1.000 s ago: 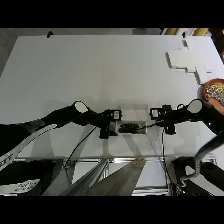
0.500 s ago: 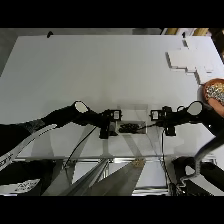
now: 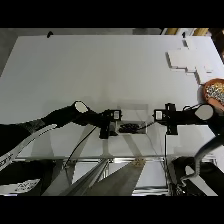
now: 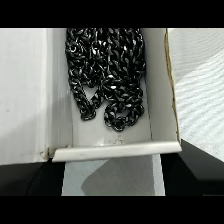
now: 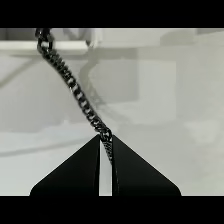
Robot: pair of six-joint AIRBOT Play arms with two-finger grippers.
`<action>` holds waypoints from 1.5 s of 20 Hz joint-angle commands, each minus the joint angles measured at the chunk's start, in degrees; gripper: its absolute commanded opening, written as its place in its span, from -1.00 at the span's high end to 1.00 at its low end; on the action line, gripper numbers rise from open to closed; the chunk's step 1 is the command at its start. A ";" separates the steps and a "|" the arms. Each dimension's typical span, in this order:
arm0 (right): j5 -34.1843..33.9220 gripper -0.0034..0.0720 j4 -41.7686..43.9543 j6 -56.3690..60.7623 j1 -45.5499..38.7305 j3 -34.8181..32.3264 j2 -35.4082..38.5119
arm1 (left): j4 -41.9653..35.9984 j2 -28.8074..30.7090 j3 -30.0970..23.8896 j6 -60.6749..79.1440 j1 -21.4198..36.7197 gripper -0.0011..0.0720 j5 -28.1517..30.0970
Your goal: Fold the box and place the chain.
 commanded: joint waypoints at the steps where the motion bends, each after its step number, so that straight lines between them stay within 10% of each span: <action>1: 0.76 0.86 3.02 0.57 0.20 0.00 5.51 | 0.02 0.02 -0.02 0.00 0.04 0.18 0.00; 13: -2.62 0.85 35.54 0.59 17.75 0.00 9.75 | 0.02 0.02 -0.02 0.00 0.04 0.18 0.00; 24: -10.73 0.32 23.21 0.42 23.04 3.43 3.85 | 0.02 0.02 -0.02 0.00 0.04 0.18 0.00; 30: -1.62 0.32 12.09 1.05 2.86 13.84 4.44 | 0.02 0.02 -0.02 0.00 0.04 0.18 0.00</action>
